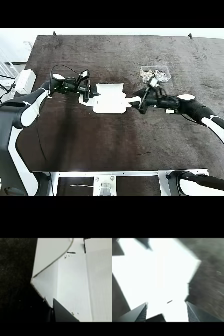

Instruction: Fold the box and place the chain.

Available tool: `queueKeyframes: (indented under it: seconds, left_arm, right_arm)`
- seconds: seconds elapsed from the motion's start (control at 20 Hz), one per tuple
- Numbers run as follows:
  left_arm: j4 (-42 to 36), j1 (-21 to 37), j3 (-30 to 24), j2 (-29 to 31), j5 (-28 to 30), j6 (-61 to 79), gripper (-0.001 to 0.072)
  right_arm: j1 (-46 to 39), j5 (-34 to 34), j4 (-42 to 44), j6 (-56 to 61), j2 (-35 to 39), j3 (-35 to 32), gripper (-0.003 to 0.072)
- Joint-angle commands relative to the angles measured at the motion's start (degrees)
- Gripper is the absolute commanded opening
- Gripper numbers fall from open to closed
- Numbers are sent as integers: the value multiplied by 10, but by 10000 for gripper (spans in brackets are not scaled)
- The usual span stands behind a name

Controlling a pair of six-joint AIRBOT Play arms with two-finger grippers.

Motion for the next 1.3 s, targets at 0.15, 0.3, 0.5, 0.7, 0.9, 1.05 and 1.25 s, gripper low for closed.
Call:
queueKeyframes:
  seconds: [0.15,0.3,0.5,0.7,0.9,1.05,1.25]
  left_arm:
    - [0,0,0,0,2,0,19]
    - [0,0,0,0,1,0,19]
    - [0,0,0,0,1,0,19]
    - [0,0,0,0,2,0,19]
    - [0,0,0,0,2,0,19]
    - [0,0,0,0,1,0,19]
    - [0,0,0,0,1,0,19]
  right_arm:
    - [101,-58,-202,89,4,9,577]
    - [119,-72,-207,96,-13,10,577]
    - [136,-110,-207,95,-55,18,577]
    - [142,-155,-194,95,-74,24,577]
    - [139,-178,-185,95,-75,47,577]
    - [133,-167,-185,99,-75,73,577]
    - [120,-145,-185,120,-74,100,577]
